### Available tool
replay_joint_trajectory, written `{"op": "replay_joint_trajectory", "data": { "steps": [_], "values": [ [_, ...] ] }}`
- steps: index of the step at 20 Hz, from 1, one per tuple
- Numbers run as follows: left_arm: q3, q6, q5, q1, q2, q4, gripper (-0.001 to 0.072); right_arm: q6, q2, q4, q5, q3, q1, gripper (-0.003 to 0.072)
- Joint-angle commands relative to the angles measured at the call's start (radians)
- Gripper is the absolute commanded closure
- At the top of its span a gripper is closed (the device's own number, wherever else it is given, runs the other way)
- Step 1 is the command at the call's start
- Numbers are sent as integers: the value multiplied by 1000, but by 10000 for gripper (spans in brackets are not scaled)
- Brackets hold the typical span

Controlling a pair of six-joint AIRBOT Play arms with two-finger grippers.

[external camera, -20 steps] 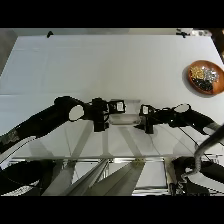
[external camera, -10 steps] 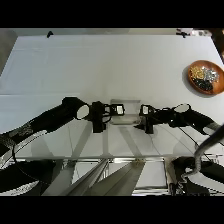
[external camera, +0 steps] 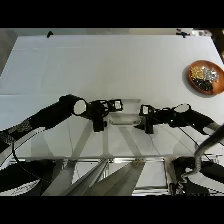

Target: Fold the box and place the chain.

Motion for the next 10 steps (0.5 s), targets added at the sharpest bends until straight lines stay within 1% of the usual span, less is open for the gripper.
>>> {"op": "replay_joint_trajectory", "data": {
  "steps": [1,7,9,10],
  "values": [
    [-1,36,7,4,-1,-24,224,0,0,0,0,0,0,226],
    [-1,63,7,10,-1,-21,225,0,0,0,0,0,0,226],
    [0,86,8,10,-1,-26,256,1,0,0,0,0,0,226],
    [-1,100,9,10,-1,-34,256,0,0,0,0,0,0,226]
  ]
}}
